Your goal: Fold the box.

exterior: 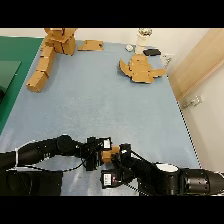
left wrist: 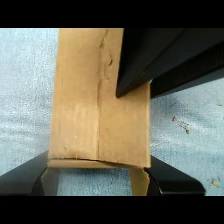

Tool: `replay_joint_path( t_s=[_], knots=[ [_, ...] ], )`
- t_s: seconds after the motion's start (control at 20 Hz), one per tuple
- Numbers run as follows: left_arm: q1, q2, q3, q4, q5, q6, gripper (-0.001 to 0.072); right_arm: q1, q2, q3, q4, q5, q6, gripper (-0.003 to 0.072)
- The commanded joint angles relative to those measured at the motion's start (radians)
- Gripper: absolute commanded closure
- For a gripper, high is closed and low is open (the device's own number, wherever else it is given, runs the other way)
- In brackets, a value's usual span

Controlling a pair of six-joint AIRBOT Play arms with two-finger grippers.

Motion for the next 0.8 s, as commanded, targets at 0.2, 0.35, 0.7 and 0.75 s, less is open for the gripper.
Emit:
replay_joint_path(
  t_s=[0.2,0.35,0.7,0.75],
  knots=[
    [0.001,0.0,0.001,-0.002,0.0,-0.001,0.0164,0.001,0.04,0.0,-0.018,-0.005,0.0,0.0528],
    [0.001,0.0,0.001,-0.002,0.0,-0.001,0.0165,0.001,0.041,0.0,-0.026,-0.012,0.001,0.0528],
    [0.001,0.0,0.001,-0.002,0.0,-0.001,0.0165,0.001,0.041,0.0,-0.052,-0.011,0.001,0.0528],
    [0.001,0.0,0.001,-0.002,0.0,-0.001,0.0165,0.001,0.041,0.0,-0.05,-0.011,0.001,0.0529]
  ],
)
